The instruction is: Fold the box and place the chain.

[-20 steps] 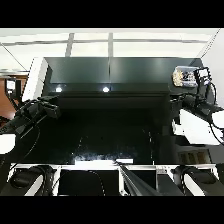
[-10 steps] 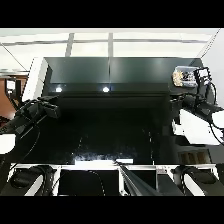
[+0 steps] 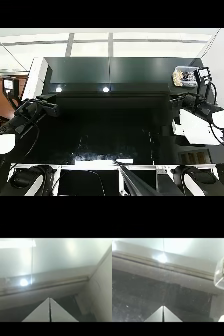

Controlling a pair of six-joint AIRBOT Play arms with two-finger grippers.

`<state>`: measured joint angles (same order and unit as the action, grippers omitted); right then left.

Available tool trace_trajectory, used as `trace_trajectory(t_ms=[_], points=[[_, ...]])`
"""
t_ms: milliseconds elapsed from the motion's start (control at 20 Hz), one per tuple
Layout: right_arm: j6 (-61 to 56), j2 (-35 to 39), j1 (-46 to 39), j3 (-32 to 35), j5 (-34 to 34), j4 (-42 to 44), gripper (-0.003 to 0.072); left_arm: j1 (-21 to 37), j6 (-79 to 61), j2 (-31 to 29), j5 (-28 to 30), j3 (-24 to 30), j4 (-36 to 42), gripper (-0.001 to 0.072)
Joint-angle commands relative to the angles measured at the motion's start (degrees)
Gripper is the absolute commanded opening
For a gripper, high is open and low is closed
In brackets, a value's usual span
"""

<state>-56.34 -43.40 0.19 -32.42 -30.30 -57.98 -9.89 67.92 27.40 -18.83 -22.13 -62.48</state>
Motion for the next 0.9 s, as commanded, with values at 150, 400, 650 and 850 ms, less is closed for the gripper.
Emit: trace_trajectory(t_ms=[150, 400, 650, 850], points=[[-3.7, -1.1, -3.0, 0.0, 20.9, 4.4, 0.0022, 0.0, 0.0, 0.8, 7.2, 0.0, 0.0, 0.0027], [-9.5, -7.4, -28.9, -1.4, 21.8, 9.9, 0.0176, 0.0, 0.0, 1.0, 6.3, 0.2, 0.0, 0.0067], [-4.1, -11.7, -48.9, -2.1, 6.0, -2.5, 0.0720, 0.0, 0.0, 2.5, 4.6, 0.2, 0.0, 0.0704], [-5.3, -14.4, -56.9, -7.1, 0.5, -14.0, 0.0718, 0.0, 0.0, 3.7, 2.7, 0.2, 0.1, 0.0704]])
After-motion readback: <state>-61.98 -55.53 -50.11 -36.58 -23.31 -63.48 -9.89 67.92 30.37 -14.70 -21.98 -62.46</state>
